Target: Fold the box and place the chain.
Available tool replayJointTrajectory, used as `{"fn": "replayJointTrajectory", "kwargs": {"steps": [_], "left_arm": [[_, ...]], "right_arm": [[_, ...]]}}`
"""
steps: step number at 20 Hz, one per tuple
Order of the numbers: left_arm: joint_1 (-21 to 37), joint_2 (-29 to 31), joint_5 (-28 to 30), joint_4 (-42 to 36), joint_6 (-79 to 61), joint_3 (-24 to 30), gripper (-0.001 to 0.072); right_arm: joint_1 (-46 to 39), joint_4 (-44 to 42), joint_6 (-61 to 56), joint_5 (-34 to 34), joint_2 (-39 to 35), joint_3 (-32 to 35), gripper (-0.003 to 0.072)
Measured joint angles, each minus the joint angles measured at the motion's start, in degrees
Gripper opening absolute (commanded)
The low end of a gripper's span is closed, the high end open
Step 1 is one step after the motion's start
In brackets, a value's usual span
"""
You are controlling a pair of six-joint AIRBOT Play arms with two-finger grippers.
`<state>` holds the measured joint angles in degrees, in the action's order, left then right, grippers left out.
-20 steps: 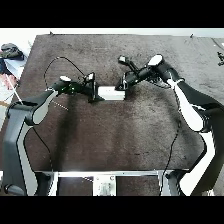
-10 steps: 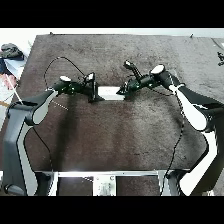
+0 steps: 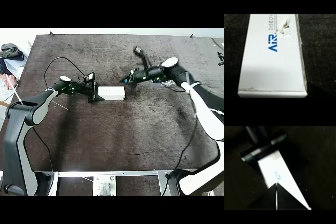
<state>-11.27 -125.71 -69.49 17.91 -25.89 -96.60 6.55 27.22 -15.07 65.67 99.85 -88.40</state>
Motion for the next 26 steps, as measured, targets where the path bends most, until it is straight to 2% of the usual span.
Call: {"fn": "replayJointTrajectory", "kwargs": {"steps": [3,5,9,12,15,19,22,26], "left_arm": [[0.0,0.0,0.0,0.0,0.0,0.0,0.0528],[0.0,0.0,0.0,0.0,0.0,0.0,0.0528],[0.0,0.0,0.0,0.0,0.0,0.0,0.0528],[0.0,0.0,0.0,0.0,0.0,0.0,0.0528],[0.0,0.0,0.0,0.0,0.0,0.0,0.0528],[0.0,0.0,0.0,0.0,0.0,0.0,0.0528],[0.0,0.0,0.0,0.0,-0.1,0.0,0.0528],[0.0,0.0,0.0,0.0,-0.1,0.0,0.0528]], "right_arm": [[-1.9,-3.0,-3.5,-1.7,-9.2,3.8,0.0010],[-3.1,-3.7,-5.0,-4.8,-17.0,10.2,0.0011],[-5.5,-3.0,-6.4,-19.5,-35.6,29.3,0.0011],[-6.5,-1.0,-6.9,-34.4,-50.9,45.5,0.0011],[-6.7,0.0,-7.0,-46.1,-66.6,60.4,0.0012],[-6.8,0.7,-7.0,-55.4,-85.5,75.6,0.0012],[-6.8,0.9,-7.0,-58.8,-95.6,82.2,0.0012],[-6.9,0.9,-7.0,-61.1,-101.4,85.6,0.0012]]}}
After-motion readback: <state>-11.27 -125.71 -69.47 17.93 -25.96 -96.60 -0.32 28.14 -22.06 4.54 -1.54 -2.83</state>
